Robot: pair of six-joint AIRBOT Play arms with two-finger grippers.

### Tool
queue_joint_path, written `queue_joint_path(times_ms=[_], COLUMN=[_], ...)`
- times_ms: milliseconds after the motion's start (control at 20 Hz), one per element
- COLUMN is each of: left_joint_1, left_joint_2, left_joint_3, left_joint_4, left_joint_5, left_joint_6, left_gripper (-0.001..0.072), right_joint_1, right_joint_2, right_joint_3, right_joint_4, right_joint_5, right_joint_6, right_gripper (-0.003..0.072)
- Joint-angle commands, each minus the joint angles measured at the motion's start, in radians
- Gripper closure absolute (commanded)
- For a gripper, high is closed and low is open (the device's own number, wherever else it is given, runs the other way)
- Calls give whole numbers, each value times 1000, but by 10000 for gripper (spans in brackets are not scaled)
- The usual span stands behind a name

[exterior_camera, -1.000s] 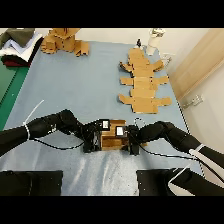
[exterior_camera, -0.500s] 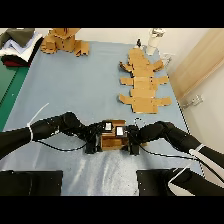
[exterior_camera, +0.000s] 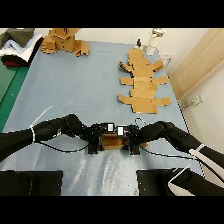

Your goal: Fold the box.

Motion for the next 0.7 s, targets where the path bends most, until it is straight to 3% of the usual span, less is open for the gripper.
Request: queue_joint_path(times_ms=[0, 450, 500, 550, 650], left_joint_1=[-5, -4, -4, -4, 2], left_joint_2=[-1, -1, -1, -1, -1], left_joint_3=[0, 0, 0, 0, 0], left_joint_4=[1, 1, 1, 0, 1], left_joint_5=[6, 6, 5, 2, -15], left_joint_6=[2, 2, 2, 1, 1], left_gripper=[289, 287, 212, 15, 13], right_joint_1=[1, 1, 1, 1, 1], right_joint_2=[0, 0, 0, 0, 0], right_joint_3=[0, 0, 0, 0, 0], right_joint_4=[1, 1, 1, 1, 1], right_joint_5=[1, 1, 1, 1, 1], right_joint_6=[0, 0, 0, 0, 0], right_gripper=[248, 247, 248, 248, 248])
